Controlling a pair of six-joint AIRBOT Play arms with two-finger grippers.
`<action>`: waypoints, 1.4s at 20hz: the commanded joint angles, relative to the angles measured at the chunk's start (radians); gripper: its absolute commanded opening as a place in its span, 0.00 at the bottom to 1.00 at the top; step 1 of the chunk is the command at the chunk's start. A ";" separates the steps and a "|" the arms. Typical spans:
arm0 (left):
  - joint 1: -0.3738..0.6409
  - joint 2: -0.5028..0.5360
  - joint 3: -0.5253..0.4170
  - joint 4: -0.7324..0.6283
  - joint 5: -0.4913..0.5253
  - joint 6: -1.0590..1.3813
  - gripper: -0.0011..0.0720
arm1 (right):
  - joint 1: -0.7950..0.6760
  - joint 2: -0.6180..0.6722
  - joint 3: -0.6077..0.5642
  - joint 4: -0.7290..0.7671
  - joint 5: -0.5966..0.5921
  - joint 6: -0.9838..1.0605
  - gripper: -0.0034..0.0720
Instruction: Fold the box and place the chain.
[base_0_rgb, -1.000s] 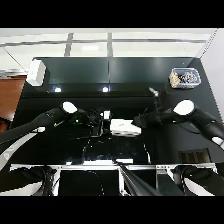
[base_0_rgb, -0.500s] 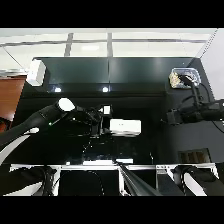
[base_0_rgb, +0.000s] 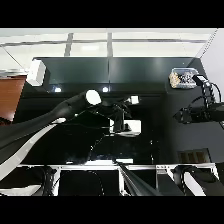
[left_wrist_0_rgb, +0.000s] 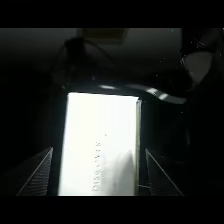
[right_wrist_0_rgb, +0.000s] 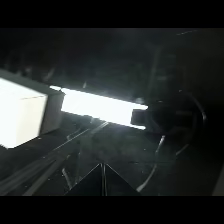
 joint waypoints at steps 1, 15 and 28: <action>-0.042 -0.054 0.063 0.101 -0.047 -0.125 0.98 | -0.002 0.001 0.001 -0.031 -0.024 0.006 0.07; -0.047 -0.033 0.125 0.286 -0.037 -0.234 0.98 | -0.002 0.001 0.001 -0.029 -0.053 0.006 0.07; -0.057 -0.042 0.125 0.285 -0.077 -0.295 0.98 | -0.002 0.001 -0.079 -0.024 -0.075 0.006 0.07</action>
